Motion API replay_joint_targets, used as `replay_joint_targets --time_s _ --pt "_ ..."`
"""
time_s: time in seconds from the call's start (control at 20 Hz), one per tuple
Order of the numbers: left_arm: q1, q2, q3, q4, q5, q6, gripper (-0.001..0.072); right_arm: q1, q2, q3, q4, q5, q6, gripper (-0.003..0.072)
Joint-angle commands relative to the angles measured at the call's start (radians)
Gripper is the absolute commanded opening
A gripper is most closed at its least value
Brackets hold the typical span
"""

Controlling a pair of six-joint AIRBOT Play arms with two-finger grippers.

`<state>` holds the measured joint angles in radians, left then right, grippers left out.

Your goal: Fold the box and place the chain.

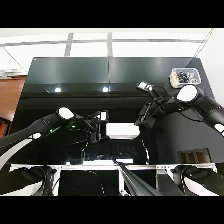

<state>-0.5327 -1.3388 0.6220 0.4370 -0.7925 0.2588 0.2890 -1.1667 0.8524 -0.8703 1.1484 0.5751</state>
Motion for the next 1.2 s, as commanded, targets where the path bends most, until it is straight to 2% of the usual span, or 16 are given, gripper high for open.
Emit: replay_joint_targets --time_s 0.0,0.2,0.45,0.5,0.6,0.65,0.7,0.75,0.8,1.15 --pt "-0.001 0.000 0.000 0.000 -0.003 0.000 0.0402 0.068 -0.004 0.003 -0.010 0.045 -0.169 0.0689" --pt "-0.001 0.000 0.000 0.000 -0.005 0.000 0.0402 0.145 -0.004 0.003 -0.029 0.026 -0.220 0.0689" --pt "-0.001 0.000 0.000 0.000 -0.005 0.000 0.0402 0.150 -0.004 0.003 -0.032 0.014 -0.220 0.0689" --pt "-0.001 0.000 0.000 0.000 -0.005 0.000 0.0402 0.150 -0.004 0.003 -0.032 0.006 -0.220 0.0660" --pt "-0.001 0.000 0.000 0.000 -0.005 0.000 0.0402 0.150 -0.005 0.003 -0.032 -0.002 -0.220 0.0495" --pt "-0.001 0.000 0.000 0.000 -0.005 0.000 0.0402 0.150 -0.005 0.003 -0.032 -0.003 -0.220 0.0483" --pt "-0.001 0.000 0.000 0.000 -0.005 0.000 0.0402 0.150 -0.005 0.003 -0.032 -0.003 -0.220 0.0426" --pt "-0.001 0.000 0.000 0.000 -0.005 0.000 0.0402 0.150 -0.005 0.003 -0.032 0.000 -0.219 0.0293" --pt "-0.001 0.000 0.000 0.000 -0.005 0.000 0.0402 0.150 -0.005 0.003 -0.032 0.002 -0.219 0.0191" --pt "-0.001 0.000 0.000 0.000 -0.005 0.000 0.0402 0.150 -0.005 0.003 -0.043 0.033 -0.217 0.0207"
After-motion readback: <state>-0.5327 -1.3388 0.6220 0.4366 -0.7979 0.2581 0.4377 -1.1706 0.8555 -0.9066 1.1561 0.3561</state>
